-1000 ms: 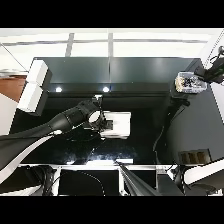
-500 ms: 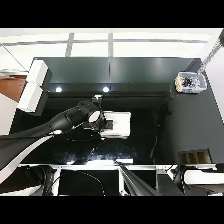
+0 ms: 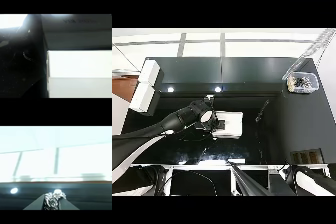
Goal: Fold the box and place the chain.
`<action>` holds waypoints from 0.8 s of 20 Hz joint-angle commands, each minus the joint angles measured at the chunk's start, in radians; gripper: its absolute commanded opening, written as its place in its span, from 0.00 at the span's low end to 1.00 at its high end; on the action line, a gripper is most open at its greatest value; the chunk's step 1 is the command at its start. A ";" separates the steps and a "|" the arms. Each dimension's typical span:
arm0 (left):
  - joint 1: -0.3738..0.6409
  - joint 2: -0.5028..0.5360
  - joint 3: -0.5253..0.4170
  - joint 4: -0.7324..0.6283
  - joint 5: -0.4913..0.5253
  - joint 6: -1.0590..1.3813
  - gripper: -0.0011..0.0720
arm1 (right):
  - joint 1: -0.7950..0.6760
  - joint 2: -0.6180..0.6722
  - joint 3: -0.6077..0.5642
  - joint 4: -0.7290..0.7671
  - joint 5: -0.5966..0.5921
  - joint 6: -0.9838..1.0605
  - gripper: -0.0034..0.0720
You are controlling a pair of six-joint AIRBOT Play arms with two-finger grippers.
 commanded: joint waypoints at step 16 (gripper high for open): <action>-0.001 0.000 0.001 -0.002 0.001 0.000 0.05 | 0.575 0.080 -0.012 0.052 -0.499 -0.043 0.07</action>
